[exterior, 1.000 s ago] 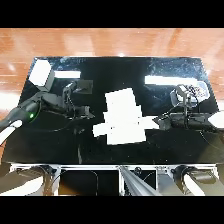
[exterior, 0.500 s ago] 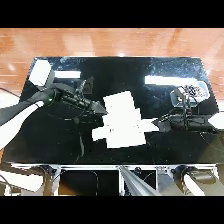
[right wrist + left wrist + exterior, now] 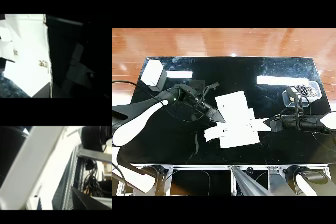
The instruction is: Fold the box and place the chain.
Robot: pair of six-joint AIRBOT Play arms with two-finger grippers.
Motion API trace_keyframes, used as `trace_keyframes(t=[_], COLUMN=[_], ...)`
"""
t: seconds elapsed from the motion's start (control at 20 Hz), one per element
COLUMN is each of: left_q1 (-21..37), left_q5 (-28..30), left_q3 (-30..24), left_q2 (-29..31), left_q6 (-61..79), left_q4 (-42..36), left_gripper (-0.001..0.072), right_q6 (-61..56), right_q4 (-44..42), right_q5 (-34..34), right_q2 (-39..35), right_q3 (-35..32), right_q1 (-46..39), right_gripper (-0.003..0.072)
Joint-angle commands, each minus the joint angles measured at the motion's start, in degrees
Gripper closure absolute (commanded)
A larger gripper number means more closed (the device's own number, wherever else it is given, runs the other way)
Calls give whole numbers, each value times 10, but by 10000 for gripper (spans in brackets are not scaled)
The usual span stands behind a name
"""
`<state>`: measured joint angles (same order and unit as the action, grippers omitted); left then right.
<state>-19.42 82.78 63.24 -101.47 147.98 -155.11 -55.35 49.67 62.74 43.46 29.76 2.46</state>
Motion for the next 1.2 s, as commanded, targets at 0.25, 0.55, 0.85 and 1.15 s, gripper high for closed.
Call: trace_keyframes(t=[0.25, 0.55, 0.85, 1.15], left_q1=[-2, 9, 6, -17], left_q5=[6, 24, 13, -79], left_q3=[2, 8, 45, 21], left_q2=[-2, -2, 30, 130], left_q6=[36, 102, 107, 215], left_q4=[2, 39, 179, 189], left_gripper=[631, 690, 695, 696], right_q6=[-6, -5, -6, -32], right_q4=[-2, 4, 96, 205], right_q5=[1, 0, 73, 132], right_q2=[-1, -1, -1, -8], right_q3=[0, 5, 111, 201], right_q1=[0, 0, 0, 0], right_gripper=[647, -13, -12, -12])
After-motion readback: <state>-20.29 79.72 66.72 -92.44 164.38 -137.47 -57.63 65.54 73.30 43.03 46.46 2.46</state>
